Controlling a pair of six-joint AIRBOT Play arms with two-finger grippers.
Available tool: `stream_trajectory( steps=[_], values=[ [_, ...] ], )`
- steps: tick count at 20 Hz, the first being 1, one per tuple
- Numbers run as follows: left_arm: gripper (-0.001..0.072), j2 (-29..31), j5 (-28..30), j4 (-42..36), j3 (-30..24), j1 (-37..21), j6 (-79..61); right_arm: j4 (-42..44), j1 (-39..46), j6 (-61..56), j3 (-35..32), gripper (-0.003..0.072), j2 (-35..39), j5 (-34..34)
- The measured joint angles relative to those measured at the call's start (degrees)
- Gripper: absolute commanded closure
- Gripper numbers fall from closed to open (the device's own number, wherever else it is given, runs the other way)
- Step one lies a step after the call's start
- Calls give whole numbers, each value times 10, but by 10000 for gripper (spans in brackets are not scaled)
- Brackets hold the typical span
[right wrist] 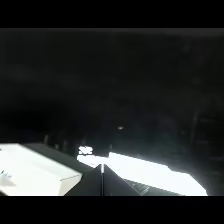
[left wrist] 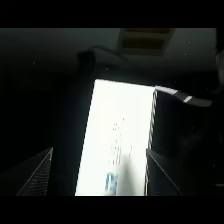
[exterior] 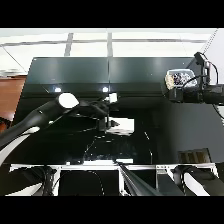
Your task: Fold the box and place the chain.
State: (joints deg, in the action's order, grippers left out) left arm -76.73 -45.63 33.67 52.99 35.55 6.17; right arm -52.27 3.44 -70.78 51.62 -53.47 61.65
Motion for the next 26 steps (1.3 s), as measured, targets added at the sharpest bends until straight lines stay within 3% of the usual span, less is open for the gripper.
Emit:
stream_trajectory(
  steps=[7, 11, 26],
  values=[
    [-4, -91, -61, 37, 75, 25, 63, -37, 5, -1, 0, 673, 1, -3],
    [-4, -101, -88, 56, 85, 28, 74, -46, 5, -2, 0, 673, 1, -3],
    [-4, -112, -98, 114, 103, 42, 89, -49, 5, -2, 0, 673, 1, -2]
  ],
)
